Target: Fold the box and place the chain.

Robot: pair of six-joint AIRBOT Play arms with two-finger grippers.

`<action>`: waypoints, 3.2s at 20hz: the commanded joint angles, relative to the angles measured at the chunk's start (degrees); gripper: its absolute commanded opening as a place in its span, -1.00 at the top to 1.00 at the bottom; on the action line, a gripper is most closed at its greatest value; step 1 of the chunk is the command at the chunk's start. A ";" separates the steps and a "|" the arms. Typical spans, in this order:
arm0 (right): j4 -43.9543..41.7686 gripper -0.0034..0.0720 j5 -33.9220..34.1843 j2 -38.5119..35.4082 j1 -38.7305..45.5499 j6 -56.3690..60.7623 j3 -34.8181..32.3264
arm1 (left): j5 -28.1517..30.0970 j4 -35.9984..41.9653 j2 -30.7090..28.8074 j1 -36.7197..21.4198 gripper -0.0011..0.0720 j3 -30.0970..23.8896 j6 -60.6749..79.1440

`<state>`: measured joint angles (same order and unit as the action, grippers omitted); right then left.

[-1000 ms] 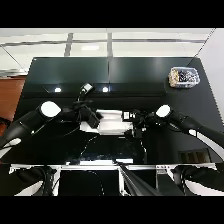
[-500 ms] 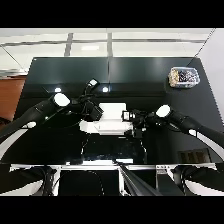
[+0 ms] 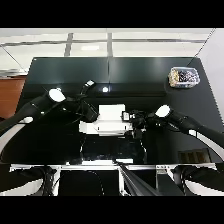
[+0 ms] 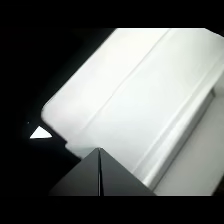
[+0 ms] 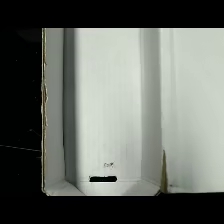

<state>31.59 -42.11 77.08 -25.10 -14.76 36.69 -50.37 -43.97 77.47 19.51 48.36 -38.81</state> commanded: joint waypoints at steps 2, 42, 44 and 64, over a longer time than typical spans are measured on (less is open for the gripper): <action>0.00 0.30 0.13 0.00 -0.02 -0.02 0.02 | -4.35 -3.82 -9.86 -6.51 0.90 0.52 -0.55; 0.00 0.87 0.11 -0.02 0.00 0.46 0.02 | 6.38 18.38 -4.11 4.85 0.42 -14.71 55.12; 0.00 0.87 0.09 -0.02 -0.02 0.46 0.02 | 6.40 18.03 -4.15 4.81 -0.04 -14.71 55.08; -0.02 0.87 0.09 -0.02 0.00 0.46 0.02 | -22.62 -5.66 -9.70 -36.04 0.90 -15.15 -26.62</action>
<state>31.59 -41.98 77.08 -25.10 -14.31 36.69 -66.92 -55.66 63.53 -9.17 35.33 -58.92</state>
